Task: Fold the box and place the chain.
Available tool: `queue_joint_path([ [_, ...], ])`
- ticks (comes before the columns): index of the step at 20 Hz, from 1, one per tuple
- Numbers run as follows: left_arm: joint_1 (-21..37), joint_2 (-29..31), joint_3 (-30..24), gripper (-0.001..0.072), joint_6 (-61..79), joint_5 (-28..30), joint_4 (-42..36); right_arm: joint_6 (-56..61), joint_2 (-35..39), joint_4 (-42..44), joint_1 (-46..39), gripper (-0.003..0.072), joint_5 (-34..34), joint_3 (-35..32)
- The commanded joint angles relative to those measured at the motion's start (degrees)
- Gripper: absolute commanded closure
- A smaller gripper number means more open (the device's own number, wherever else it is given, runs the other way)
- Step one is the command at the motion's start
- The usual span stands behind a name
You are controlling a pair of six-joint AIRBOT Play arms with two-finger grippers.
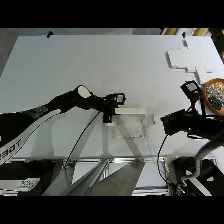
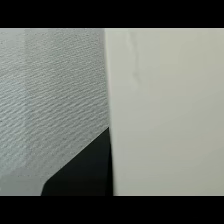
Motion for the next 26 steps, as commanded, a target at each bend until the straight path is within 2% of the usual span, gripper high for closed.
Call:
queue_joint_path([
  [1, 0.0, -0.02, -0.04, 0.0697, 0.02, -0.28, 0.02, 0.02, 0.04, 0.0, 0.04, 0.041, 0.04, 0.04],
  [8, 0.0, 0.83, -0.04, 0.0703, 0.02, -5.9, 0.07, 0.02, 0.04, 0.0, 0.04, 0.041, 0.04, 0.04],
  [19, -0.02, 2.32, -0.04, 0.0705, -0.55, -0.35, 0.28, 0.02, 0.04, 0.0, 0.04, 0.041, 0.09, 0.04],
  [26, -0.04, 2.38, -0.07, 0.0705, -4.92, 0.28, 2.69, 0.02, 0.04, 0.02, 0.04, 0.041, 0.09, 0.04],
])
